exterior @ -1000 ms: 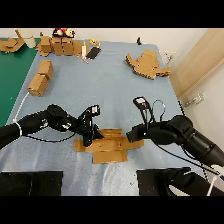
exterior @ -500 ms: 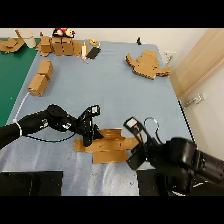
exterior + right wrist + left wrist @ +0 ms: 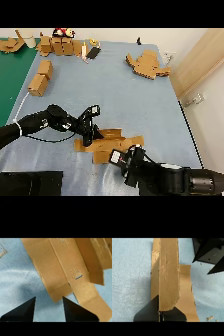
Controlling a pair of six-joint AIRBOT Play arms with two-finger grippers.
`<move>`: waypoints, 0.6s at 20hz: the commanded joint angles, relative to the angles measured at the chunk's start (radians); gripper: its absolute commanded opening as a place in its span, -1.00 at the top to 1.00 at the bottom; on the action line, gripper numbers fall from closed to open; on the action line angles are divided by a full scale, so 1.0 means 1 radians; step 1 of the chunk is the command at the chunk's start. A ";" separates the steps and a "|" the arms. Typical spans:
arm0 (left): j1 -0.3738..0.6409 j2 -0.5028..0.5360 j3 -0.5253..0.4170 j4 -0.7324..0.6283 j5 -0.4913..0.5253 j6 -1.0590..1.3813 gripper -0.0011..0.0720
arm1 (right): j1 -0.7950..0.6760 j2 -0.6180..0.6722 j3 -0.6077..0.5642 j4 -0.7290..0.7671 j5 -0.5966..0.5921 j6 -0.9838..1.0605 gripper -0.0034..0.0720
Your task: Fold the box.
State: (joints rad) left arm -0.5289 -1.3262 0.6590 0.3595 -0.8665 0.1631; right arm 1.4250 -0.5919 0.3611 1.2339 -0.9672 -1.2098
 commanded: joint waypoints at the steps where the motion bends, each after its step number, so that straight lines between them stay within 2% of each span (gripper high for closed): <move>1: -0.001 -0.001 0.000 0.000 0.000 0.000 0.94 | 0.027 -0.089 -0.014 -0.087 0.055 -0.034 -0.41; 5: -0.001 -0.001 0.000 0.000 0.000 0.000 0.94 | 0.027 -0.182 -0.014 -0.120 0.135 -0.038 -0.41; 8: -0.001 -0.001 0.000 0.000 0.000 0.000 0.94 | 0.027 -0.229 -0.014 -0.126 0.144 -0.039 -0.43; 12: -0.001 -0.001 0.000 0.000 0.000 0.000 0.94 | 0.027 -0.235 -0.002 -0.209 0.150 -0.011 -0.43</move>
State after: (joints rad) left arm -0.5301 -1.3262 0.6590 0.3595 -0.8669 0.1631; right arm 1.4513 -0.8131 0.3511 1.0809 -0.8276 -1.2400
